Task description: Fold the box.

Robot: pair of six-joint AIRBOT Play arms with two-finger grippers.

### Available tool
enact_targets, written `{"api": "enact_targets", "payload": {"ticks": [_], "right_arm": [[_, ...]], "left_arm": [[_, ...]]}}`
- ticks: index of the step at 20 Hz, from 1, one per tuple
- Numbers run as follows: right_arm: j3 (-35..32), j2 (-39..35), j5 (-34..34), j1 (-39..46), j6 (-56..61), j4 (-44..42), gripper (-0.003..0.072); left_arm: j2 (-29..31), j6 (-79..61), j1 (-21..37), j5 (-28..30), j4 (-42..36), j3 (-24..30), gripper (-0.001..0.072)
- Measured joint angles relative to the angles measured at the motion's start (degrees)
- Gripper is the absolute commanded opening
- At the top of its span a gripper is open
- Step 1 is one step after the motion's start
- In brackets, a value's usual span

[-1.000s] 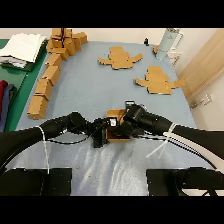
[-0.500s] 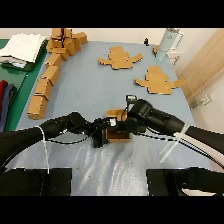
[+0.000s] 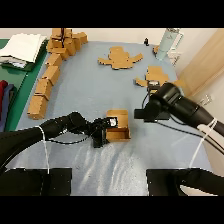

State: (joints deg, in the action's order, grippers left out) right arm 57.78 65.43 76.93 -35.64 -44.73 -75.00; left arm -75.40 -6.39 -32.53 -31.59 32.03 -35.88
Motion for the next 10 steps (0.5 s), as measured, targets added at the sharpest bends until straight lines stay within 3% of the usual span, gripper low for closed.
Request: {"api": "enact_targets", "payload": {"ticks": [2,4,7,10], "right_arm": [[0.02,1.66,-4.52,7.17,-7.43,-2.23,0.0003],[0.15,4.74,-10.16,14.43,-17.53,-10.73,0.0002],[1.09,12.04,-14.49,23.65,-38.12,-35.69,0.0002],[3.02,19.76,-11.8,27.98,-55.56,-57.2,0.0002]], "left_arm": [[0.02,0.0,0.0,0.0,0.0,0.0,0.0479],[0.02,0.0,0.0,0.0,0.0,0.0,0.0479],[0.02,0.0,0.0,0.0,0.0,0.0,0.0479],[0.02,0.0,0.0,0.0,0.02,0.0,0.0479]]}}
